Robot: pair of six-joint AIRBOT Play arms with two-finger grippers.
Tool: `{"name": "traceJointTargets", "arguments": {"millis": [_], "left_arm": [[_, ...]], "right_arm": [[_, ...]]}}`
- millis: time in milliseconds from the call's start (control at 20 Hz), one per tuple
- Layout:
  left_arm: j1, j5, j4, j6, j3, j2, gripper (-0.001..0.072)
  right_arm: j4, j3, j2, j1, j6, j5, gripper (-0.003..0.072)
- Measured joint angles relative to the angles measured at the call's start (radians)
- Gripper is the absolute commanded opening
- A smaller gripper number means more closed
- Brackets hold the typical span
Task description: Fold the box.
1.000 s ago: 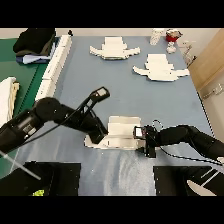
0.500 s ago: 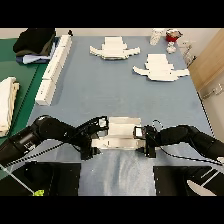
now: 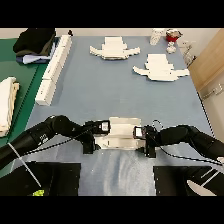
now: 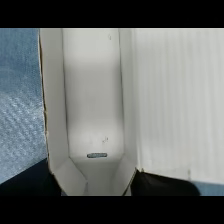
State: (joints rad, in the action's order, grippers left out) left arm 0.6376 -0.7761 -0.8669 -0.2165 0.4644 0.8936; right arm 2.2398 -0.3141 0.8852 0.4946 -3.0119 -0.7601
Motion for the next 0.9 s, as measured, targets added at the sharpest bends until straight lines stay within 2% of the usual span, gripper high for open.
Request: {"name": "traceJointTargets", "arguments": {"millis": [100,150,200,250,550,900], "left_arm": [[-0.002,0.021,0.052,0.069,-0.001,0.022,0.0591],[-0.002,0.029,0.075,0.093,-0.001,0.029,0.051],[-0.002,0.03,0.092,0.111,-0.001,0.035,0.029],[-0.002,0.03,0.106,0.126,-0.001,0.039,0.0179],[-0.002,0.031,0.178,0.198,-0.001,0.058,0.0166],[0.032,0.088,0.298,0.241,-0.001,0.107,0.0168]], "right_arm": [[0.0,0.0,0.0,0.0,0.0,0.0,0.0448],[0.0,0.0,0.0,0.0,0.0,0.0,0.0448],[0.0,0.0,0.0,0.0,0.0,0.0,0.0448],[0.0,0.0,0.0,0.0,0.0,0.0,0.0448],[0.0,0.0,0.0,0.0,0.0,0.0,0.0448],[0.0,0.0,0.0,0.0,0.0,0.0,0.0448]]}}
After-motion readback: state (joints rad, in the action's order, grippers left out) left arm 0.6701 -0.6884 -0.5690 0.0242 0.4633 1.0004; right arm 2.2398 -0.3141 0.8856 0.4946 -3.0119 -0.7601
